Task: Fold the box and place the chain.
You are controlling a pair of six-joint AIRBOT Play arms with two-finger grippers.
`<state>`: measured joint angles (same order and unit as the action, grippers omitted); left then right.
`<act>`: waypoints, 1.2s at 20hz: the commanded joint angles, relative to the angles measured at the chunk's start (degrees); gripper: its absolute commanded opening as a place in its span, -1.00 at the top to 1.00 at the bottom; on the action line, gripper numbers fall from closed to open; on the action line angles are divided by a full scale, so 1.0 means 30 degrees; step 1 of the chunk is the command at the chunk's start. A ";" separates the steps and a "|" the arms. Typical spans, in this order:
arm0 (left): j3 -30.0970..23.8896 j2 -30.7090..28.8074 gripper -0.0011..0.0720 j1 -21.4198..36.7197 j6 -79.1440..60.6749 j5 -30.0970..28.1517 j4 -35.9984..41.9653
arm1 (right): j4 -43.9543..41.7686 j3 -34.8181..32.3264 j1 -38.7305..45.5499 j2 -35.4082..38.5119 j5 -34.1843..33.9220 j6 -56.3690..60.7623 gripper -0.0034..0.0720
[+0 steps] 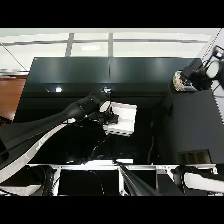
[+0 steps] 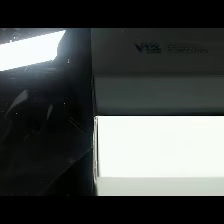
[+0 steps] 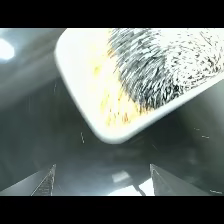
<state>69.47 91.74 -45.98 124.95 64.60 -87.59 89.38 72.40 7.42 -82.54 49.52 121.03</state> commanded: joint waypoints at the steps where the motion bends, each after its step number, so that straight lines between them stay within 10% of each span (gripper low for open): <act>1: 0.0015 0.0000 0.89 0.0007 0.0000 0.0022 0.0015 | -0.6907 0.5297 0.2871 -0.4947 0.2601 0.1100 -0.96; 3: 0.0015 0.0000 0.89 0.0007 0.0000 0.0138 0.0007 | -0.7206 0.6943 0.3053 -0.6535 0.2820 0.1384 -0.71; 24: 0.0015 0.0000 0.89 0.0007 0.0000 0.0175 0.0007 | -0.6805 0.8240 0.2805 -0.8859 0.4488 0.0787 -0.65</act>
